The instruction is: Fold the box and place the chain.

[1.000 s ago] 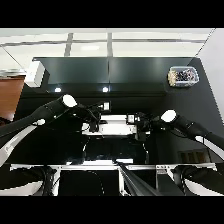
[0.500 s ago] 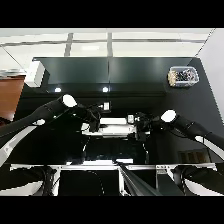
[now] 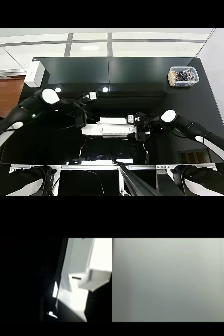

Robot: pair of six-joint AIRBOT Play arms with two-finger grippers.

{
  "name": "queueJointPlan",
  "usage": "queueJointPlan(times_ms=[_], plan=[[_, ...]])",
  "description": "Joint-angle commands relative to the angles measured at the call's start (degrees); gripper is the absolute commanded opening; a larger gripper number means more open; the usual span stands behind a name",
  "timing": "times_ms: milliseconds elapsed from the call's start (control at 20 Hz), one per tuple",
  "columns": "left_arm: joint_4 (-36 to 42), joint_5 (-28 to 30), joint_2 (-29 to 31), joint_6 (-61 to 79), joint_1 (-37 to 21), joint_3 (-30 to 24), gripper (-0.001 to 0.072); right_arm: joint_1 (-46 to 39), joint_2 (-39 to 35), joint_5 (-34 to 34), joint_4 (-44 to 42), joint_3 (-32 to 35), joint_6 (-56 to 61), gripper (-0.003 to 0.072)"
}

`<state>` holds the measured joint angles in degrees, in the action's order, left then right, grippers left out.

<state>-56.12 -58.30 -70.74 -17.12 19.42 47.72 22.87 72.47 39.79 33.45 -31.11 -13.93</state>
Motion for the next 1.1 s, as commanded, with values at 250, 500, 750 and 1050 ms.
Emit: queueJointPlan(times_ms=[250, 500, 750, 1050], plan=[[19.9, -12.3, 1.8, -12.4, 1.2, -6.1, 0.0022, 0.0, 0.0, 0.0, 0.0, 0.0, 0.0, 0.0177], [40.0, 13.9, 1.1, -2.8, 7.6, -7.8, 0.0022, 0.0, 0.0, 0.0, 0.0, 0.0, 0.0, 0.0177], [37.3, 27.6, -2.1, -1.3, 8.3, -7.8, 0.0022, 0.0, 0.0, 0.0, 0.0, 0.0, 0.0, 0.0177], [33.6, 17.3, -8.0, -0.9, 8.3, -7.8, 0.0022, 0.0, 0.0, 0.0, 0.0, 0.0, 0.0, 0.0178]])
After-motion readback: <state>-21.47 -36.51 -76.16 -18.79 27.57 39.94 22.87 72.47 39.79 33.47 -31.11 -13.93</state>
